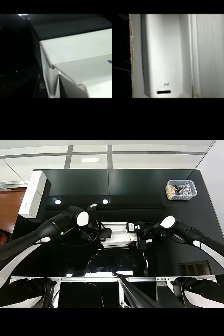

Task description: Fold the box and place the chain.

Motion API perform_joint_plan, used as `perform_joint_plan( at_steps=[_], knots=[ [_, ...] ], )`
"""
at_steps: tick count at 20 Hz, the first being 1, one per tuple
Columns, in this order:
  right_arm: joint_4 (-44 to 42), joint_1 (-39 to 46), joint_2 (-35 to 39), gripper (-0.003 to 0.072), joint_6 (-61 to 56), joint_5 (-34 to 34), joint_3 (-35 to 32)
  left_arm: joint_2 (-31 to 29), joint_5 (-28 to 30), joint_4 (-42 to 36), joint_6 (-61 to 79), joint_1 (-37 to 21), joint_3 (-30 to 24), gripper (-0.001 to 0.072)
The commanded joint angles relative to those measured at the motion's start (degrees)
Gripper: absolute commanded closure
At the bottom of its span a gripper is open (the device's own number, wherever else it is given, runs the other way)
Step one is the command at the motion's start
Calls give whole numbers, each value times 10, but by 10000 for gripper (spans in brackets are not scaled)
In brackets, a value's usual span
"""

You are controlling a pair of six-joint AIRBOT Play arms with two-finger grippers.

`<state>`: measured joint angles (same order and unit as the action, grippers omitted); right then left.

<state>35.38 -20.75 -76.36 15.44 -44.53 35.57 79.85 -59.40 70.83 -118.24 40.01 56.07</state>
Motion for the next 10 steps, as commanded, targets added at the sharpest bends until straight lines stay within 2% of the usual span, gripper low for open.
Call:
perform_joint_plan(
  at_steps=[1, 10],
  knots=[
    [0, -1, 0, 445, 0, 0, 0, 23, -18, 21, -30, 9, 26, 430],
    [0, -1, 0, 444, 0, 0, 0, 92, -99, 104, -103, 37, 97, 431]
  ],
)
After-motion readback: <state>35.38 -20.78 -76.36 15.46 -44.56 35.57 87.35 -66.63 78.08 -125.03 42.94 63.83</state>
